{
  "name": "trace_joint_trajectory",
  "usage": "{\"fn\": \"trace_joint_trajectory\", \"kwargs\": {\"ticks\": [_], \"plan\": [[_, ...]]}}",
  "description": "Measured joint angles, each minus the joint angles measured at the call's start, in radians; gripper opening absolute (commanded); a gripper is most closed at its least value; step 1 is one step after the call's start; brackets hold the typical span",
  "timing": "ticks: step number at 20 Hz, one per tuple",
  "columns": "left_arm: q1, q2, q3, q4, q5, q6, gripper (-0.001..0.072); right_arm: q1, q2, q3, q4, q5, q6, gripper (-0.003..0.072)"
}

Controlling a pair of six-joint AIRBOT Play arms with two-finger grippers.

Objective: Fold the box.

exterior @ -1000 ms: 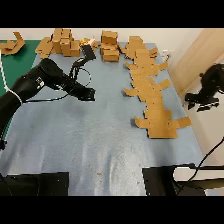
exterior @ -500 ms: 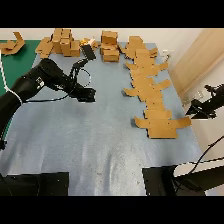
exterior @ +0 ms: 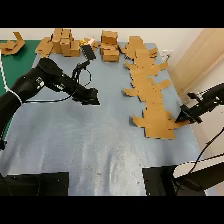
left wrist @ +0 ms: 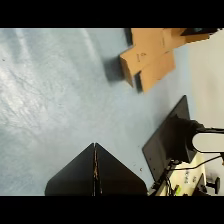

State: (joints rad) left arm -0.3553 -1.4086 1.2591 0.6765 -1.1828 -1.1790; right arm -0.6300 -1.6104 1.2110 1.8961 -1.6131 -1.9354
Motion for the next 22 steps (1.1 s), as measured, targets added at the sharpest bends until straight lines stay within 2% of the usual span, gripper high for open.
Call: {"fn": "trace_joint_trajectory", "kwargs": {"ticks": [4, 7, 10, 13, 18, 19, 20, 22], "plan": [[0.0, 0.0, 0.0, -0.017, 0.002, 0.001, 0.0011, 0.072, 0.021, -0.032, 0.056, -0.047, 0.003, 0.0003], [0.0, 0.0, 0.0, -0.022, 0.017, 0.027, 0.0012, 0.17, 0.089, -0.085, 0.146, -0.019, 0.014, 0.0002], [0.005, 0.0, -0.002, -0.011, 0.024, 0.053, 0.0011, 0.307, 0.187, -0.186, 0.222, 0.111, 0.027, 0.0002], [0.027, 0.0, -0.028, -0.003, 0.029, 0.063, 0.0011, 0.484, 0.299, -0.327, 0.271, 0.303, 0.047, 0.0002], [0.097, 0.0, -0.135, -0.021, 0.008, 0.093, 0.0011, 0.725, 0.415, -0.524, 0.299, 0.557, 0.088, 0.0006], [0.112, 0.0, -0.157, -0.027, 0.005, 0.103, 0.0011, 0.758, 0.425, -0.544, 0.3, 0.595, 0.093, 0.0144], [0.124, 0.0, -0.175, -0.032, 0.003, 0.113, 0.0011, 0.783, 0.43, -0.558, 0.301, 0.628, 0.095, 0.0313], [0.148, 0.0, -0.199, -0.042, 0.001, 0.136, 0.0011, 0.818, 0.432, -0.578, 0.3, 0.684, 0.098, 0.028]]}}
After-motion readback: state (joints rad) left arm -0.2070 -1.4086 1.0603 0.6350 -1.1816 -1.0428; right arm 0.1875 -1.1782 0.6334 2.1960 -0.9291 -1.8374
